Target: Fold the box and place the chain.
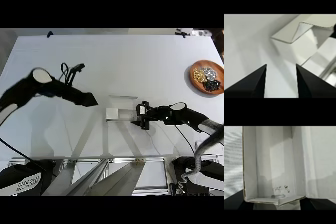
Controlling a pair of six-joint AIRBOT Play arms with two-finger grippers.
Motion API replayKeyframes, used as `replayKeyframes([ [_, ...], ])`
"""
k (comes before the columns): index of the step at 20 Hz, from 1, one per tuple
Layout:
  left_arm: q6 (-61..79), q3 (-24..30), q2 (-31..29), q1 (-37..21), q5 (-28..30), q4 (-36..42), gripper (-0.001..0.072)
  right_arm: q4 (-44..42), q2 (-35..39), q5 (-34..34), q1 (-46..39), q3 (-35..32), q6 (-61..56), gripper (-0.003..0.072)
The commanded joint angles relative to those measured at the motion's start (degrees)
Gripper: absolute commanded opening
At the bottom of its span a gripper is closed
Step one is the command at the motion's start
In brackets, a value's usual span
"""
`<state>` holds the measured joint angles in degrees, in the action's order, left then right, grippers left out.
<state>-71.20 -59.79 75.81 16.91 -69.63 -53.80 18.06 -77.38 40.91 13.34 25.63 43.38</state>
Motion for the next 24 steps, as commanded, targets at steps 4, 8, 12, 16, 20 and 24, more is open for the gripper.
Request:
replayKeyframes([
  [4, -15.8, -19.3, 0.5, 8.3, -12.3, -28.5, 0.0541, 0.0, 0.0, 0.0, 0.0, 0.0, 0.0, 0.0422],
  [8, -21.3, -19.3, 7.5, 16.8, -10.8, -24.0, 0.0539, 0.0, 0.0, 0.0, 0.0, 0.0, 0.0, 0.0422],
  [12, -28.9, -19.3, 16.1, 21.5, -10.4, -22.3, 0.0667, 0.0, 0.0, 0.0, 0.0, 0.0, 0.0, 0.0422],
  [16, -31.7, -19.3, 17.1, 21.2, -6.9, -16.4, 0.0664, 0.0, 0.0, 0.0, 0.0, 0.0, 0.0, 0.0422],
  [20, -34.4, -19.3, 17.0, 21.5, -7.6, -16.6, 0.0641, 0.0, 0.0, 0.0, 0.0, 0.0, 0.0, 0.0422],
  [24, -36.7, -19.3, 16.9, 21.5, -8.6, -19.6, 0.0639, 0.0, 0.0, 0.0, 0.0, 0.0, 0.0, 0.0422],
])
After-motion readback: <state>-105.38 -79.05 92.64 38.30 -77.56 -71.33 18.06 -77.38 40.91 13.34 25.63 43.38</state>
